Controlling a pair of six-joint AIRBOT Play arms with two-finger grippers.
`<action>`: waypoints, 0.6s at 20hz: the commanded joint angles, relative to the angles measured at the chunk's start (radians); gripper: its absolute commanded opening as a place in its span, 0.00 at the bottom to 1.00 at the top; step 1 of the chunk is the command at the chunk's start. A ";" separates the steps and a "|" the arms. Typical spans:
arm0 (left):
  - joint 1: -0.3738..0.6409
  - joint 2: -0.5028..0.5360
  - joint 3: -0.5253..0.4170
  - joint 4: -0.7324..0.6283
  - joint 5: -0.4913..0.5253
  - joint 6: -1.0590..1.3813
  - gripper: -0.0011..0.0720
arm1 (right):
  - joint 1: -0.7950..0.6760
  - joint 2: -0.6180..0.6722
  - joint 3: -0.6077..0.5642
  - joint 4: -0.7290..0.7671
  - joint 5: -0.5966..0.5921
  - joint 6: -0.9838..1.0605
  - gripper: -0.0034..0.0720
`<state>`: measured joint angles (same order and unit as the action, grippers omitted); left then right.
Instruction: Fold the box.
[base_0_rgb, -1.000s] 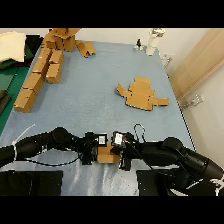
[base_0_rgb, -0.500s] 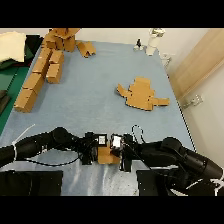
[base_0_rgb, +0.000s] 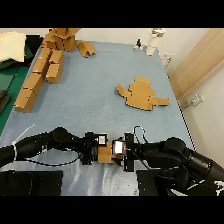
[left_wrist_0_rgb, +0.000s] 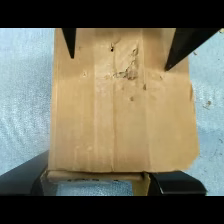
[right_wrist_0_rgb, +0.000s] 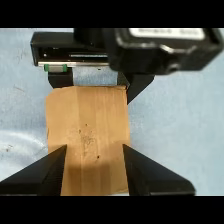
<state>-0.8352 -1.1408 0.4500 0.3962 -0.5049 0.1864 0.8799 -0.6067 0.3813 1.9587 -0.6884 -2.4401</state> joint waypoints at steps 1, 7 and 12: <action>0.000 0.000 0.000 0.000 0.000 0.000 0.78 | 0.007 0.002 0.002 -0.022 -0.002 -0.093 0.77; 0.000 0.000 0.000 0.000 0.000 0.000 0.78 | 0.177 0.012 0.001 -0.312 0.090 0.134 0.77; 0.000 0.000 0.000 0.000 0.000 0.000 0.78 | 0.330 -0.014 -0.018 -0.636 0.105 0.491 0.77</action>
<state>-0.8352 -1.1408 0.4500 0.3962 -0.5049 0.1864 1.1309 -0.6071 0.3714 1.5219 -0.6025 -2.1593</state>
